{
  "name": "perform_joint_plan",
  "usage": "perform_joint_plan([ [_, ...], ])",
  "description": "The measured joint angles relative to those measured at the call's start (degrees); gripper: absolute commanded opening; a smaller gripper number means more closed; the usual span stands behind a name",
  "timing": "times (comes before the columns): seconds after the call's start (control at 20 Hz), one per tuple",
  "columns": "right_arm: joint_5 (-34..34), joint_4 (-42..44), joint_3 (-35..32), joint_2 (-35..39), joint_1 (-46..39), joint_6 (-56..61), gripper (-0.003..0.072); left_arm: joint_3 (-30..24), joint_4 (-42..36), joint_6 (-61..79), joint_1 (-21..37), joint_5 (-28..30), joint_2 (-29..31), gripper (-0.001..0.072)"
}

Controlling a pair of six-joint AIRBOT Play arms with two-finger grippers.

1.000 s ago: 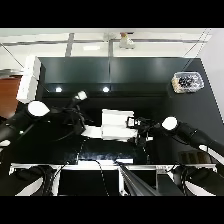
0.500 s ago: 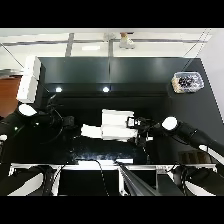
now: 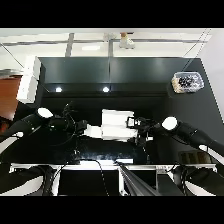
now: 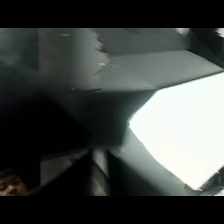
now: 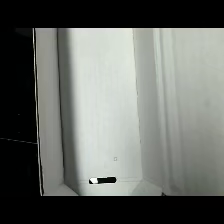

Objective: Fold the box and place the chain.

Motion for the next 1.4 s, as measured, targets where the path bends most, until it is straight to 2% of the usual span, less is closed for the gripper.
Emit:
perform_joint_plan([
  [0.25,0.00,0.00,0.00,-0.02,0.00,0.00,0.0333,1.62,0.76,1.07,1.11,-0.42,3.82,0.0710],
  [0.45,0.00,0.02,0.00,0.00,0.00,0.00,0.0333,3.34,0.09,1.31,0.52,-4.17,7.02,0.0710],
  [0.65,0.00,0.00,0.00,0.00,0.02,0.02,0.0333,3.89,0.55,1.46,-3.10,-6.43,8.09,0.0690],
  [0.95,-0.02,0.00,0.00,0.00,0.07,0.00,0.0333,4.09,0.57,0.74,-8.63,-3.98,8.44,0.0690],
  [1.4,-0.02,0.02,0.00,0.00,0.07,0.02,0.0332,5.35,0.81,-2.71,-12.85,2.73,8.46,0.0690],
])
